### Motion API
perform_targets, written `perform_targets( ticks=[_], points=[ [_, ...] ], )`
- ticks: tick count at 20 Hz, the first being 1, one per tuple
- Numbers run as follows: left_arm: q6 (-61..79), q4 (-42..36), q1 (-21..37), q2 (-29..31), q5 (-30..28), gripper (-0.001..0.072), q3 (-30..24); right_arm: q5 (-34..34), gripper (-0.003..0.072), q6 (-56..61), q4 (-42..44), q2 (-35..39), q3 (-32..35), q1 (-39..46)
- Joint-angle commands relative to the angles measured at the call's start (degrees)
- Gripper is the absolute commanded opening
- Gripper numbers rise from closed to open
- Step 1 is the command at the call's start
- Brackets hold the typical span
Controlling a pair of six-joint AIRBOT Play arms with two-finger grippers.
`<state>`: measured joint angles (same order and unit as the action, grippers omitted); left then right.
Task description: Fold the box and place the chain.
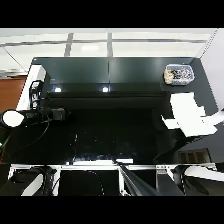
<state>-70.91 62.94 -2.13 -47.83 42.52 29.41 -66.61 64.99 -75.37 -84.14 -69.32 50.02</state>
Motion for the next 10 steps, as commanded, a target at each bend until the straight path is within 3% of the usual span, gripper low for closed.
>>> perform_targets(
  ticks=[1,3,5,6,7,10],
  points=[
    [0.0,0.0,0.0,-0.2,0.1,0.0706,0.0,-6.1,0.0699,-7.7,-0.3,-6.7,-3.0,-0.6],
    [0.0,0.0,0.0,-0.2,0.2,0.0706,0.0,-5.4,0.0653,-9.6,-1.2,-8.1,-3.0,-2.9],
    [0.0,0.0,0.0,-0.2,0.5,0.0705,0.0,-2.7,0.0314,-10.6,-3.3,-8.2,-3.2,-5.2],
    [0.0,0.0,0.0,-0.2,1.0,0.0705,0.0,-2.6,0.011,-10.6,-4.3,-8.1,-3.8,-6.4],
    [0.0,0.0,0.0,-0.2,1.7,0.0705,0.0,-3.4,0.0015,-10.6,-4.2,-7.7,-4.2,-7.5],
    [0.0,0.0,0.0,-0.2,2.4,0.0705,0.0,-7.4,0.0018,-11.0,-1.2,-4.7,-4.2,-10.7]
  ],
)
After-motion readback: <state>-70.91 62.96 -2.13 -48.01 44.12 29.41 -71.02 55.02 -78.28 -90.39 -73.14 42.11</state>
